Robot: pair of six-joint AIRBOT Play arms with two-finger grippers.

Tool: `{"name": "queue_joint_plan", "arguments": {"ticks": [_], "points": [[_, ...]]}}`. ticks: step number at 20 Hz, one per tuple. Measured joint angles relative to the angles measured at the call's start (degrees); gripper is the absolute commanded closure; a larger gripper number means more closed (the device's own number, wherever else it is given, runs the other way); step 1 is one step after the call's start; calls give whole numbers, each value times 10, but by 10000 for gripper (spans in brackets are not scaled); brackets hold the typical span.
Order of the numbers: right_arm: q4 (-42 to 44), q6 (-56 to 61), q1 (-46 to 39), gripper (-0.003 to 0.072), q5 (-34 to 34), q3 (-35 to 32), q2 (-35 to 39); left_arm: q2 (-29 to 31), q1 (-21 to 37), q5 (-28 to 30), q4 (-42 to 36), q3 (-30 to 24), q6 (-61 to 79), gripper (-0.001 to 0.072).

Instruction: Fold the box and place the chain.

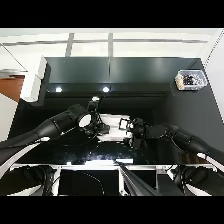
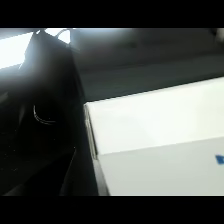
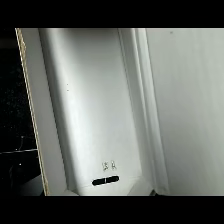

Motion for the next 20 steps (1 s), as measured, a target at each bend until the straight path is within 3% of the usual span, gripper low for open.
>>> {"name": "queue_joint_plan", "arguments": {"ticks": [6, 8, 20], "points": [[0, 0, 0, 220, 0, 0, 0, -12, -3, -10, 6, 6, -32, 450], [0, 0, 0, 220, 0, 0, 0, -18, -5, -13, 6, 8, -43, 484], [0, 0, 0, 220, 0, 0, 0, -52, -10, -29, 10, 40, -70, 485]]}}
